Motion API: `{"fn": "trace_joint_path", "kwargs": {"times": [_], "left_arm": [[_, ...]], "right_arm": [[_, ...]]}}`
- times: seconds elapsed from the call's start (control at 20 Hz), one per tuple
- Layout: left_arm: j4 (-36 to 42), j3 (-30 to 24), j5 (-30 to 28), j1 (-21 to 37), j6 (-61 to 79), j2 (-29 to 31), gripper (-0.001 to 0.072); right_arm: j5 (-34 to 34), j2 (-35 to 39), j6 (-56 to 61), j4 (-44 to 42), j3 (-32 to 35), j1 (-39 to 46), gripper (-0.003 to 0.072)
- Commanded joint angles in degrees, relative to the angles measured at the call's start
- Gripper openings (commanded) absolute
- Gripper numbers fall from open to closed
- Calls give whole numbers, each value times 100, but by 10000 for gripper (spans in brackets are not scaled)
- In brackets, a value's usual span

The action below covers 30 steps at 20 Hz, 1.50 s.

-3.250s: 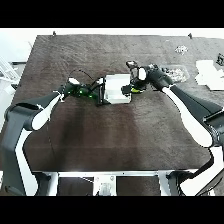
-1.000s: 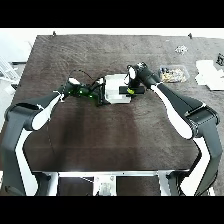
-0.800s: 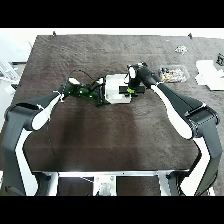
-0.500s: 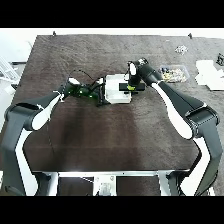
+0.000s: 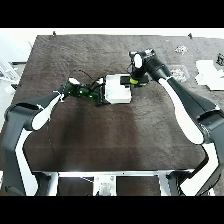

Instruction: Fold the box and place the chain.

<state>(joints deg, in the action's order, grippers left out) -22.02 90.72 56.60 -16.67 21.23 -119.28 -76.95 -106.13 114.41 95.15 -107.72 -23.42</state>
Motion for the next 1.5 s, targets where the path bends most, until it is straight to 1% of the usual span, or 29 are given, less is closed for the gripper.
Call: {"fn": "trace_joint_path", "kwargs": {"times": [0.0,0.05,0.15,0.25,0.35,0.45,0.55,0.7,0.85,0.95,1.1,1.2,1.3,1.45], "left_arm": [[0,2,-2,2,2,2,636],[0,2,-2,2,2,2,635],[0,2,-4,2,2,2,635],[0,2,-4,2,2,2,635],[0,2,-2,2,2,2,636],[0,2,-4,2,2,2,635],[0,0,-4,2,2,2,635],[0,0,-4,2,2,2,635],[2,2,-4,2,2,2,636],[0,0,-2,2,2,2,635],[0,2,-4,2,2,2,635],[0,2,-4,2,2,2,635],[0,2,-4,2,2,2,636],[0,2,-4,2,2,2,635]], "right_arm": [[612,501,-765,247,-11,52,458],[748,627,-942,444,-11,133,459],[800,822,-1314,824,-11,439,459],[813,905,-1659,890,-11,977,459],[1045,883,-1766,850,0,1622,459],[1414,826,-2048,546,0,2229,458],[1679,671,-2570,-114,0,2793,458],[1963,306,-3119,-684,-4,3276,456],[2323,-76,-3311,-866,-9,3471,455],[2437,-306,-3467,-1051,-11,3495,447],[2629,-627,-3521,-1097,-11,3493,444],[2715,-743,-3659,-1353,-11,3493,415],[2822,-813,-3694,-1491,-11,3493,414],[2809,-890,-3694,-1528,-11,3491,401]]}}
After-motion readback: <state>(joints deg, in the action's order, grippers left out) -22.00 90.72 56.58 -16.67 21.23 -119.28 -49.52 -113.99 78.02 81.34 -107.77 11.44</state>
